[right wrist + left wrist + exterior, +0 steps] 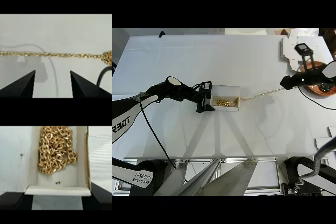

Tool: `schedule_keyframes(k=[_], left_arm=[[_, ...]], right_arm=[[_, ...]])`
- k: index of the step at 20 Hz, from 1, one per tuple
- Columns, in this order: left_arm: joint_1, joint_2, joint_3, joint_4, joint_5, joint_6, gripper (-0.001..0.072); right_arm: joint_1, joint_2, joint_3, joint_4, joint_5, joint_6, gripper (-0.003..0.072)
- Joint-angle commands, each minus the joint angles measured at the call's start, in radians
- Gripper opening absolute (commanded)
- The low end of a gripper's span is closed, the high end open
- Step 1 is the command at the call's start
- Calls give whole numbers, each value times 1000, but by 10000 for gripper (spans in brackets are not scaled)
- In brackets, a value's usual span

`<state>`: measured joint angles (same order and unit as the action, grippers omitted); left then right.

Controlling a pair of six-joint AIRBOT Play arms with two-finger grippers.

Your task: Fold the box and place the chain.

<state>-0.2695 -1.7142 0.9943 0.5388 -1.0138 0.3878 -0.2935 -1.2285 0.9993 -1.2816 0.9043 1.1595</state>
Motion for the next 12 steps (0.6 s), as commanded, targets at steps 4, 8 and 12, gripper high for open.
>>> schedule_keyframes(k=[4,8,12], left_arm=[[0,0,0,0,0,0,337],[0,0,0,0,0,0,337],[0,0,0,0,0,0,337]], right_arm=[[-142,-52,0,-31,-162,372,488],[-194,-76,0,-58,-155,546,640],[-193,-138,0,-57,-147,597,638]])
